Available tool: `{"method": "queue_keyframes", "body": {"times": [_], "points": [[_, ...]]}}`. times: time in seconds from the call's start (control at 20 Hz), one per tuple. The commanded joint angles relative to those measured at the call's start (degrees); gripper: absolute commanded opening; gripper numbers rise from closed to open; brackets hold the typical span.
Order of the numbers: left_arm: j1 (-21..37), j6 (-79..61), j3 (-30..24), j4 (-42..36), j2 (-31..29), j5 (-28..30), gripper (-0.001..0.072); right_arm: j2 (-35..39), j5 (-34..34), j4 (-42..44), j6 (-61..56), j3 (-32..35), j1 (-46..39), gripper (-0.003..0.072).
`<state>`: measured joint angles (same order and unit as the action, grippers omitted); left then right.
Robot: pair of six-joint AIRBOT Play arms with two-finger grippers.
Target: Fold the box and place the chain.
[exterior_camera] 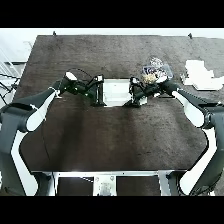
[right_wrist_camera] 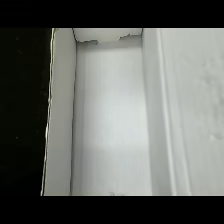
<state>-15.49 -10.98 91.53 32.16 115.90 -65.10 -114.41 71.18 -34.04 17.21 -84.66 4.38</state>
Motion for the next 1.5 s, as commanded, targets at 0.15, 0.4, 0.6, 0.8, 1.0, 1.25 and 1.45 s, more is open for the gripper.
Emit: {"method": "queue_keyframes", "body": {"times": [0.15, 0.4, 0.6, 0.8, 1.0, 1.25, 1.45], "points": [[-0.42, -2.62, -1.01, -1.77, 0.55, 1.88, 0.072, 0.02, 0.02, 0.0, 0.0, 0.02, -0.04, 0.058], [-0.42, -3.04, -0.98, -2.84, 1.14, 2.01, 0.072, 0.02, 0.02, 0.0, 0.0, 0.02, -0.04, 0.058], [-0.44, -3.08, -1.01, -3.56, 1.27, 2.05, 0.072, 0.02, 0.02, 0.0, 0.0, 0.02, -0.04, 0.058], [-0.44, -4.57, -0.98, -4.2, 1.49, 2.05, 0.072, 0.02, 0.02, 0.0, 0.0, 0.02, -0.04, 0.058], [-1.14, -4.55, -1.01, -4.35, 1.51, 3.37, 0.072, 0.02, 0.02, 0.0, 0.0, 0.02, -0.04, 0.058], [-1.14, -4.5, -0.98, -3.91, 1.51, 3.56, 0.0714, 0.02, 0.02, 0.0, 0.0, 0.02, -0.04, 0.058], [-1.14, -4.04, -0.98, -2.54, 1.51, 2.84, 0.046, 0.02, 0.02, 0.0, 0.0, 0.02, -0.04, 0.058]]}}
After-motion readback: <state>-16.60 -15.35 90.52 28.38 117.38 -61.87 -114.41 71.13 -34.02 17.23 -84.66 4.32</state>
